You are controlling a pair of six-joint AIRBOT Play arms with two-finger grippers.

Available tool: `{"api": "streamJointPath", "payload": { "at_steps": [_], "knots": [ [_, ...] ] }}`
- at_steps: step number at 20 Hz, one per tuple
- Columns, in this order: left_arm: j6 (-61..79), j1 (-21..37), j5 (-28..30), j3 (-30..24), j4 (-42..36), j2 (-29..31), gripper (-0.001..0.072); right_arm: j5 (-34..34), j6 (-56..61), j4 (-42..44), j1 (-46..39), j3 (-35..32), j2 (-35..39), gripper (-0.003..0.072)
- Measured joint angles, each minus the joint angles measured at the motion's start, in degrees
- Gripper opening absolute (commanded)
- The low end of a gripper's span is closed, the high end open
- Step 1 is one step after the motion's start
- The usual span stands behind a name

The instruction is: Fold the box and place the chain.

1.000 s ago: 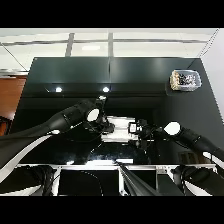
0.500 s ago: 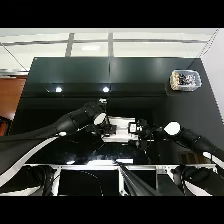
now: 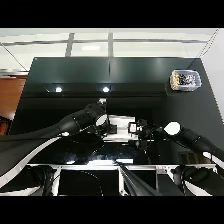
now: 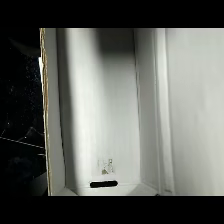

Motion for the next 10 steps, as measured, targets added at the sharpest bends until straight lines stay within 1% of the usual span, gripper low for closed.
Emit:
{"api": "streamJointPath", "payload": {
  "at_steps": [1, 2, 4, 5, 6, 7, 8, 10],
  "knots": [
    [0.1, 0.0, 0.0, 0.1, -0.1, 0.0, 0.0246, 0.0, 0.0, 0.0, 0.0, 0.0, 0.0, 0.0181],
    [0.1, 0.0, 0.9, 0.1, -0.6, -0.1, 0.0380, 0.0, 0.0, 0.0, 0.0, 0.0, 0.0, 0.0181],
    [0.0, 0.0, 1.1, 0.4, -0.9, -0.1, 0.0378, 0.0, -0.1, -0.1, 0.0, 0.0, 0.0, 0.0181],
    [0.0, 0.0, 0.7, 0.5, -0.7, -0.1, 0.0356, 0.0, -0.1, -0.1, 0.0, 0.0, 0.0, 0.0181],
    [0.0, 0.0, 0.8, 0.6, -0.5, -0.1, 0.0260, 0.0, -0.1, -0.1, 0.0, 0.0, 0.0, 0.0181],
    [0.0, 0.0, 0.4, 0.7, -0.3, -0.2, 0.0097, 0.0, -0.1, -0.1, 0.0, 0.0, 0.0, 0.0181],
    [0.0, 0.0, -0.2, 0.7, 0.3, -0.3, 0.0027, 0.0, 0.0, 0.0, 0.0, 0.0, 0.0, 0.0181],
    [-0.1, 0.1, 0.0, 0.7, 0.3, -0.4, 0.0027, 0.0, 0.0, 0.0, 0.0, 0.0, 0.0, 0.0181]
  ]
}}
